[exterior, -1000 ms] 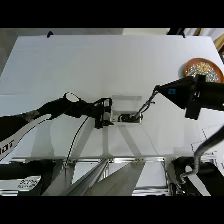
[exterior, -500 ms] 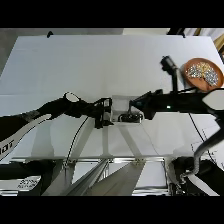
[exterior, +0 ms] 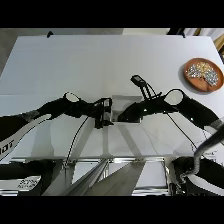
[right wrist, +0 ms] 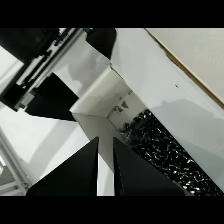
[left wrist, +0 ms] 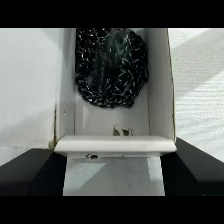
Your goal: Fold the box and place the chain.
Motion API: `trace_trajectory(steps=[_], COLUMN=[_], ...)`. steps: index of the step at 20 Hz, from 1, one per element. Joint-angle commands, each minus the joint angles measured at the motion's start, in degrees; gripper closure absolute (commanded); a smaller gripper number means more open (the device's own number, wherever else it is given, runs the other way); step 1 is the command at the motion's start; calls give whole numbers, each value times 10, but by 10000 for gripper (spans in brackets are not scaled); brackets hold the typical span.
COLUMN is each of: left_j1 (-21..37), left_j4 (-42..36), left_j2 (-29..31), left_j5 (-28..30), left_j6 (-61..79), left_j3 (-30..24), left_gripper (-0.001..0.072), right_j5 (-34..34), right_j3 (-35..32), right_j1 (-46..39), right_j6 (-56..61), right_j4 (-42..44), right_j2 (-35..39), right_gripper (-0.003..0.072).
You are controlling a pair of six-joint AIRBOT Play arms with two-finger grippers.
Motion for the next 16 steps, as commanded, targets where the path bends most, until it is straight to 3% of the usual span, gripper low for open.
trace_trajectory(steps=[1,6,11,13,14,15,16], left_j1=[0,0,0,0,0,0,0], left_j4=[0,0,0,0,0,0,0], left_j2=[0,0,0,0,0,0,0], left_j5=[0,0,0,0,0,0,0], left_j6=[0,0,0,0,0,0,0], left_j3=[0,0,0,0,0,0,0], left_gripper=[567,567,567,567,567,567,567], right_j5=[-3,42,153,164,149,130,109], right_j3=[0,23,57,57,57,57,57], right_j1=[3,-20,-191,-258,-281,-293,-297], right_j6=[19,19,-6,-2,23,48,78], right_j4=[-8,-6,-7,-46,-86,-143,-202], right_j2=[-17,23,88,96,95,94,94], right_gripper=[577,569,577,643,640,599,467])
